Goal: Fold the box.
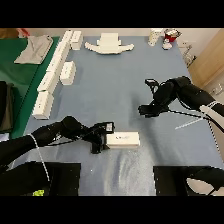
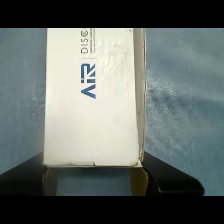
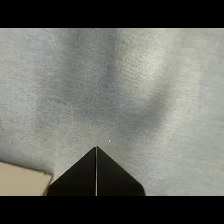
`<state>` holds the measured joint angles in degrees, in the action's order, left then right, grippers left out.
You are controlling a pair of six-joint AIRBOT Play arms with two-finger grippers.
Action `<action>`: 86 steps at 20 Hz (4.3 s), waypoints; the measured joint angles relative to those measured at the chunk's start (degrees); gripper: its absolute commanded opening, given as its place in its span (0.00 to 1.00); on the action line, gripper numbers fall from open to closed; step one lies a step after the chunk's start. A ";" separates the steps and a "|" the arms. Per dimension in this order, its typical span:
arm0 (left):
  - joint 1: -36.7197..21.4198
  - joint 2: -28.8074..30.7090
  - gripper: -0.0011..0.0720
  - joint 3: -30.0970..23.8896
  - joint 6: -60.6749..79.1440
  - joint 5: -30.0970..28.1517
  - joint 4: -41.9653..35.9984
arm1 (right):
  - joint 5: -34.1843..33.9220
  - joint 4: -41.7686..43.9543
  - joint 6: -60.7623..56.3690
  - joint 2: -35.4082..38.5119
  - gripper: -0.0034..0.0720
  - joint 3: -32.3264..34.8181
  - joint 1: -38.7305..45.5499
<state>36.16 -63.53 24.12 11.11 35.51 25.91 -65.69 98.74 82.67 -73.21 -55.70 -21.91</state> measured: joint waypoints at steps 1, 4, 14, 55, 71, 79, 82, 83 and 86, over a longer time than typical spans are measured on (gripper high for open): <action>-0.94 0.50 0.64 0.24 -2.12 -0.37 0.15 | -0.02 0.00 -0.20 -0.11 0.05 -0.07 0.00; -6.16 3.52 0.64 0.98 -13.16 -0.50 4.70 | -0.33 0.02 -0.22 -0.24 0.05 -0.20 0.00; -36.22 11.87 0.64 1.53 -51.49 -4.15 28.22 | -0.37 0.02 -0.35 -0.28 0.05 -0.24 0.02; -43.32 -32.68 0.64 44.87 -62.12 -10.80 30.91 | -0.39 0.04 -0.35 -0.28 0.05 -0.24 0.02; -43.34 -31.45 0.98 44.94 -63.21 -9.05 29.00 | -0.39 0.04 -0.35 -0.28 0.05 -0.24 0.02; -43.34 -24.61 0.98 45.35 -63.17 -2.62 30.16 | -0.42 0.04 -0.35 -0.28 0.05 -0.24 0.02; -43.34 -21.14 0.98 45.35 -63.52 2.10 31.32 | -0.42 0.04 -0.35 -0.28 0.05 -0.24 0.02; -43.34 -19.91 0.98 45.35 -63.91 3.50 31.91 | -0.39 0.04 -0.35 -0.28 0.05 -0.24 0.02; -43.34 -15.74 0.18 45.33 -65.20 8.33 32.44 | -0.39 0.02 -0.33 -0.28 0.05 -0.24 0.02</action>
<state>-7.18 -79.26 69.45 -54.08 43.83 58.35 -66.08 98.76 82.35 -73.49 -55.94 -21.89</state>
